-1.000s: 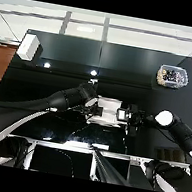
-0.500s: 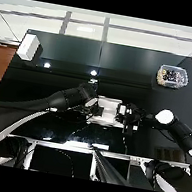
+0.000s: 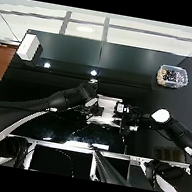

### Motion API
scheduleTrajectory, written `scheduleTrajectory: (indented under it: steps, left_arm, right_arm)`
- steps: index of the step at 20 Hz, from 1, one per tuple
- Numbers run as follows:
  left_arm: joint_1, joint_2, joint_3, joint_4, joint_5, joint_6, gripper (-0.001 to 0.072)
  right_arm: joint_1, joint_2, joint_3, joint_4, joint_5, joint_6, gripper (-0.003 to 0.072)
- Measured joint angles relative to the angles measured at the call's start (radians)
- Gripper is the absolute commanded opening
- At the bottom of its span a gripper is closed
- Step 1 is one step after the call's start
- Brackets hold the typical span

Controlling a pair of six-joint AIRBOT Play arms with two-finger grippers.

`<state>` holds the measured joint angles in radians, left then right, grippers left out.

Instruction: Fold the box and place the chain.

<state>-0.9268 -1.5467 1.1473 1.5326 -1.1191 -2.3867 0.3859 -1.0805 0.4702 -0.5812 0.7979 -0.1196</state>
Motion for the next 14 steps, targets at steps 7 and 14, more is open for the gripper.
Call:
scheduleTrajectory:
  steps: [7, 14]
  left_arm:
    - [0.000, 0.000, 0.000, 0.000, 0.000, -0.002, 0.0023]
    - [0.000, 0.000, 0.000, 0.000, 0.002, -0.001, 0.0024]
  right_arm:
    - [0.001, -0.003, -0.001, 0.006, -0.043, 0.001, 0.0018]
    - [-0.135, 0.093, 0.038, -0.092, 0.007, 0.381, 0.0010]
